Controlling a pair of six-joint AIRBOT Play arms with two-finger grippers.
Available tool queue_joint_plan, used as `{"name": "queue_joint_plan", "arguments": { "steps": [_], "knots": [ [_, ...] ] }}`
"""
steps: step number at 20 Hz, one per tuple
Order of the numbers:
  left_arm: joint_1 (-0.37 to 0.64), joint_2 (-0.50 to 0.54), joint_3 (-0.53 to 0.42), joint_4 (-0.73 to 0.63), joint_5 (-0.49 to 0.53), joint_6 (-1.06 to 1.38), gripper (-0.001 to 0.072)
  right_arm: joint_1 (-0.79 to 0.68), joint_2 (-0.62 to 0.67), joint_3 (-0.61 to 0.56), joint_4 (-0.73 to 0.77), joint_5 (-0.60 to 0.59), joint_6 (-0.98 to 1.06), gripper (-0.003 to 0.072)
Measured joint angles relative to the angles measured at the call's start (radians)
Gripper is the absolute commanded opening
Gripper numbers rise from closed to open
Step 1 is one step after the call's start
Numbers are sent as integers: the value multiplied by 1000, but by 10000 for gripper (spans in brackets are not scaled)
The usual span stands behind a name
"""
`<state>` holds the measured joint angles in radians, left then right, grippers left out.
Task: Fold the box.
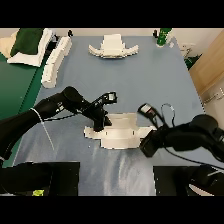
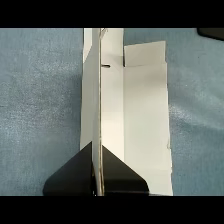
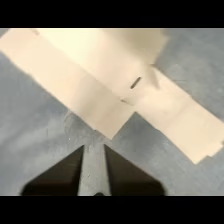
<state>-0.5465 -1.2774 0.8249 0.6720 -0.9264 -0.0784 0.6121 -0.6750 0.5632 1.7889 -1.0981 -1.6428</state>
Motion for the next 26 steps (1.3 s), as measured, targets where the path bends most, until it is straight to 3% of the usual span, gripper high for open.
{"name": "queue_joint_plan", "arguments": {
  "steps": [5,9,15,21,26],
  "knots": [
    [0,0,0,0,0,0,15,205,-62,-66,-148,165,-89,670],
    [0,0,0,0,0,0,15,248,-178,-76,-249,337,-139,667],
    [0,0,0,0,0,0,15,261,-262,-69,-337,464,-130,658],
    [0,0,0,1,1,0,15,262,-238,-9,-500,415,90,661],
    [0,0,0,1,2,0,15,262,-218,15,-549,327,238,720]
  ]
}}
